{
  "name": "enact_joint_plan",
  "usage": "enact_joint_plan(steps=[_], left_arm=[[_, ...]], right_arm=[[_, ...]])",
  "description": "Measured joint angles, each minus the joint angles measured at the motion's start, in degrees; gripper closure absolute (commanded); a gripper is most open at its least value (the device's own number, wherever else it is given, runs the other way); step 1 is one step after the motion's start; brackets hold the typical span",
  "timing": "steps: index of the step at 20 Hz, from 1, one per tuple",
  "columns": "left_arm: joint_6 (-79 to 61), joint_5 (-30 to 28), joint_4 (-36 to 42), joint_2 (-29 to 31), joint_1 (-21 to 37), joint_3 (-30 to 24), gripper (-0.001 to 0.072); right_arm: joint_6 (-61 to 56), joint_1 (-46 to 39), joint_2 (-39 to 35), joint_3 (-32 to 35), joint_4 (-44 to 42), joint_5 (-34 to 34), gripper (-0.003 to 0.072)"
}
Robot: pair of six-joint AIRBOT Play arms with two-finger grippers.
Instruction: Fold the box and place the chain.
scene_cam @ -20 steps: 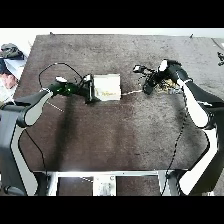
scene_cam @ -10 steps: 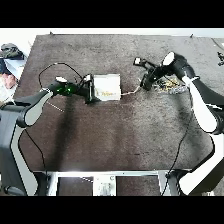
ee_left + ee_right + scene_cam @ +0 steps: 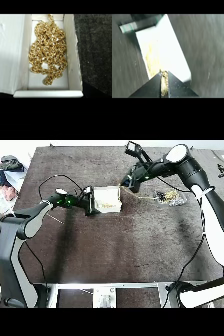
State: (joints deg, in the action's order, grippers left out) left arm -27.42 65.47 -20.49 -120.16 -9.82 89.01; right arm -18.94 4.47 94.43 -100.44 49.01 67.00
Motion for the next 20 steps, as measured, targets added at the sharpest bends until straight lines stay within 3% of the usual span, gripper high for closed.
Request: enact_joint_plan(steps=[7, 9, 13, 20], left_arm=[[0.00, 0.00, 0.00, 0.00, -0.02, 0.00, 0.0402], [0.00, 0.00, 0.00, 0.00, -0.02, 0.00, 0.0402], [0.00, 0.02, -0.02, 0.00, 0.00, 0.00, 0.0402], [-0.02, 0.00, 0.00, 0.00, -0.02, 0.00, 0.0402]], right_arm=[[-0.35, 8.81, 2.25, 0.04, 1.73, -8.48, 0.0699], [-2.51, 9.86, 3.80, 0.02, 5.07, -10.91, 0.0319], [-9.16, 8.55, 5.33, 0.04, 15.02, -12.68, 0.0313], [-12.81, -3.98, 5.81, 0.13, 21.29, -0.04, 0.0314]])
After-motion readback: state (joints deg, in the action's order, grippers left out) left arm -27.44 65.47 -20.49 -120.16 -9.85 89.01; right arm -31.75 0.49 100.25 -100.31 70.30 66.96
